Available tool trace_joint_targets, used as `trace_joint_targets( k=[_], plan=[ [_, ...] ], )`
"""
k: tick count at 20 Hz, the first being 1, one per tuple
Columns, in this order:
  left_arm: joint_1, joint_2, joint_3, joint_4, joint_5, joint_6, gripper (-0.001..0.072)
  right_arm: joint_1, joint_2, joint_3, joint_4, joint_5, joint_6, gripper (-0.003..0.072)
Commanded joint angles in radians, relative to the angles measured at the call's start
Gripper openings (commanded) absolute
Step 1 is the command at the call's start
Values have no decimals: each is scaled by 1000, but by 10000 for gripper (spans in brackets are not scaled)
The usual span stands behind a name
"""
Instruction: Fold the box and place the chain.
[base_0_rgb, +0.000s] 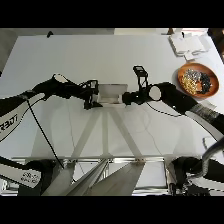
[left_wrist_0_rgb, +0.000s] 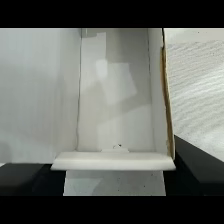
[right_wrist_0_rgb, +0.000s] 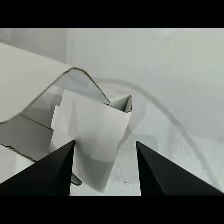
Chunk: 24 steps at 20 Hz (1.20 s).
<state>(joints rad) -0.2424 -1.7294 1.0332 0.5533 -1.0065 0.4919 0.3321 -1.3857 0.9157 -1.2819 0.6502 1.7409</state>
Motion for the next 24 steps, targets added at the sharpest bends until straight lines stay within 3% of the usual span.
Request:
trace_joint_targets(
  k=[1,5,11,12,19,24],
  plan=[
    [0,0,0,0,0,1,336,5,0,1,-15,-3,97,376],
    [0,0,0,0,0,1,336,27,0,9,101,-11,95,377],
    [0,0,0,0,0,0,336,47,-1,12,81,-15,95,373],
    [0,0,0,0,0,0,336,47,-2,12,80,-15,95,337],
    [0,0,0,0,0,0,336,74,-49,12,-31,-10,97,313],
    [0,0,0,0,0,0,336,80,-55,14,-144,-7,247,274]
  ],
)
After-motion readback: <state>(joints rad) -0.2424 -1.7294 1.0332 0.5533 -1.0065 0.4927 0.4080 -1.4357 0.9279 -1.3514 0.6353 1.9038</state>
